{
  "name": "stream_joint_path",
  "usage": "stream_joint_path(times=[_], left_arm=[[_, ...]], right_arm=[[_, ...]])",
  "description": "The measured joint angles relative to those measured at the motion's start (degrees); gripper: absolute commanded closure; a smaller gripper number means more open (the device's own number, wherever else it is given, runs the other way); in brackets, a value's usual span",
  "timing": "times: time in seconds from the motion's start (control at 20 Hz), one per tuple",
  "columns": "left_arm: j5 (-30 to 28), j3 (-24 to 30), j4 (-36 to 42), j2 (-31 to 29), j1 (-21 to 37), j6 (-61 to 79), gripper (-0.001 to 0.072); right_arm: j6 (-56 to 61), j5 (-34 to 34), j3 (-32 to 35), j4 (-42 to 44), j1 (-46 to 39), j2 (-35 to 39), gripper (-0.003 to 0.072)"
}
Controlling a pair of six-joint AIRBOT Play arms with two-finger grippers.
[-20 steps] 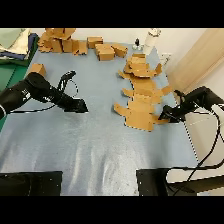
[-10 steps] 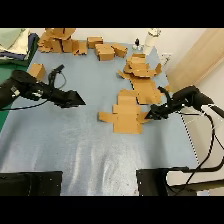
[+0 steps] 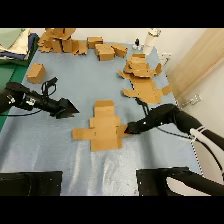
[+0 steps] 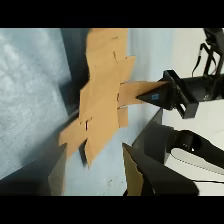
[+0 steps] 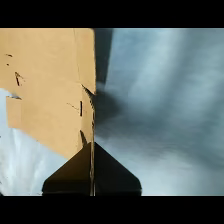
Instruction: Fold the box.
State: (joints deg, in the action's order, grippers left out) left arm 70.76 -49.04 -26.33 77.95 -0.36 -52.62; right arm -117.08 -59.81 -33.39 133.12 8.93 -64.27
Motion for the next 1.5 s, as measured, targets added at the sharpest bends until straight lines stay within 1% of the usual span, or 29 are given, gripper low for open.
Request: stream_joint_path(times=[0.15,0.35,0.55,0.8,0.85,0.9,1.3,1.35,1.4,1.5], left_arm=[[-0.7,1.2,1.6,2.8,0.3,3.0,0.0182],[-2.1,1.7,3.4,6.9,-0.3,6.4,0.0182],[-3.0,1.5,8.7,10.6,-3.5,11.6,0.0182],[-3.4,0.6,11.9,13.9,-7.7,15.7,0.0184],[-3.3,0.5,12.4,14.2,-8.0,16.5,0.0198],[-2.8,0.3,12.8,14.4,-8.1,17.1,0.0355],[0.9,-0.1,13.3,14.9,-8.8,22.1,0.0365],[1.3,-0.1,13.2,14.9,-8.8,22.5,0.0449],[1.8,-0.1,13.0,14.9,-8.8,22.7,0.0494],[2.3,-0.1,12.8,14.9,-8.9,23.1,0.0494]], right_arm=[[0.3,4.1,3.0,0.2,5.8,4.2,0.0684],[1.2,6.9,4.4,0.4,10.4,7.2,0.0684],[1.6,8.0,4.8,0.4,11.9,8.0,0.0684],[1.7,8.4,4.9,0.4,12.4,8.2,0.0684],[1.8,8.4,4.9,0.3,12.4,8.2,0.0684],[2.0,8.4,4.9,0.2,12.4,8.2,0.0684],[2.2,8.4,4.9,-0.3,12.5,8.2,0.0684],[2.2,8.4,4.9,-0.3,12.4,8.2,0.0684],[2.2,8.4,4.9,-0.5,12.4,8.2,0.0684],[2.2,8.4,4.9,-0.5,12.4,8.2,0.0683]])
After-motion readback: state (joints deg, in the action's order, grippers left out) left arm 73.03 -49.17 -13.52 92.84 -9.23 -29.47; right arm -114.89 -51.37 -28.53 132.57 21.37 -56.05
